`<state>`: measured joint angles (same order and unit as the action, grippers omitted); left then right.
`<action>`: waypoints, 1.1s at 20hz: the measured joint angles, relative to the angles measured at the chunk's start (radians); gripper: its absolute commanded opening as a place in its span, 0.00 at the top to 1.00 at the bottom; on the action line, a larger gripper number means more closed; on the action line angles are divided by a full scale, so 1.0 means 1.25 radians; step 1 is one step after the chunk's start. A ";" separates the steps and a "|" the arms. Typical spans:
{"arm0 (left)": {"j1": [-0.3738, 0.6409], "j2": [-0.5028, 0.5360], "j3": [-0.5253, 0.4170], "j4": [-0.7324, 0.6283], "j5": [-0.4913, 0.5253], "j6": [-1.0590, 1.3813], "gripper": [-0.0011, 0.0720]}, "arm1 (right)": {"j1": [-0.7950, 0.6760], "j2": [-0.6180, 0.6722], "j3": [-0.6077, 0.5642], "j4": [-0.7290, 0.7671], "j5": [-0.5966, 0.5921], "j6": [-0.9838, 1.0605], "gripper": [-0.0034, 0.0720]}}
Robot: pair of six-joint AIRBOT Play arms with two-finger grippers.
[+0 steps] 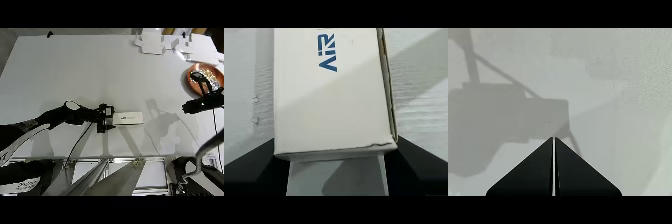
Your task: Fold the box and place the chain.
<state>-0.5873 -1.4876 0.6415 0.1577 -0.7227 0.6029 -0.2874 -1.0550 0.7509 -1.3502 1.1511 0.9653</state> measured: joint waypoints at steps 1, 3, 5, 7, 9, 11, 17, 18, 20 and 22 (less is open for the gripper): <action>0.000 0.000 0.000 -0.004 -0.002 0.000 0.80 | -0.003 0.000 0.000 0.000 0.000 0.000 0.93; 0.005 0.011 0.000 -0.009 -0.009 -0.005 0.81 | -0.006 -0.002 -0.001 0.000 0.001 0.003 0.93; 0.029 0.047 0.000 0.001 -0.006 -0.066 0.81 | -0.008 -0.002 -0.001 0.000 0.001 0.003 0.93; 0.078 0.114 0.000 0.038 -0.006 -0.202 0.81 | -0.009 -0.002 -0.001 0.000 0.001 0.004 0.93; 0.154 0.203 0.000 0.130 -0.006 -0.374 0.81 | -0.009 -0.002 -0.001 -0.001 0.001 0.005 0.93; 0.248 0.301 0.000 0.277 -0.007 -0.561 0.80 | -0.009 -0.002 -0.001 -0.001 0.001 0.005 0.93; 0.586 0.521 0.000 0.731 -0.009 -1.099 0.78 | -0.009 -0.002 -0.001 -0.001 0.001 0.005 0.93; 0.641 0.534 0.000 0.776 -0.008 -1.160 0.77 | -0.009 -0.002 -0.001 -0.001 0.001 0.005 0.93; 0.732 0.542 -0.002 0.832 -0.009 -1.246 0.68 | -0.009 -0.002 -0.001 -0.001 0.001 0.005 0.93; 0.799 0.526 -0.008 0.865 -0.020 -1.299 0.46 | -0.009 -0.002 -0.001 -0.001 0.001 0.005 0.93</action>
<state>0.4118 -0.8295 0.6319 1.2392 -0.7471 -1.0206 -0.2985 -1.0573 0.7498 -1.3514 1.1519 0.9722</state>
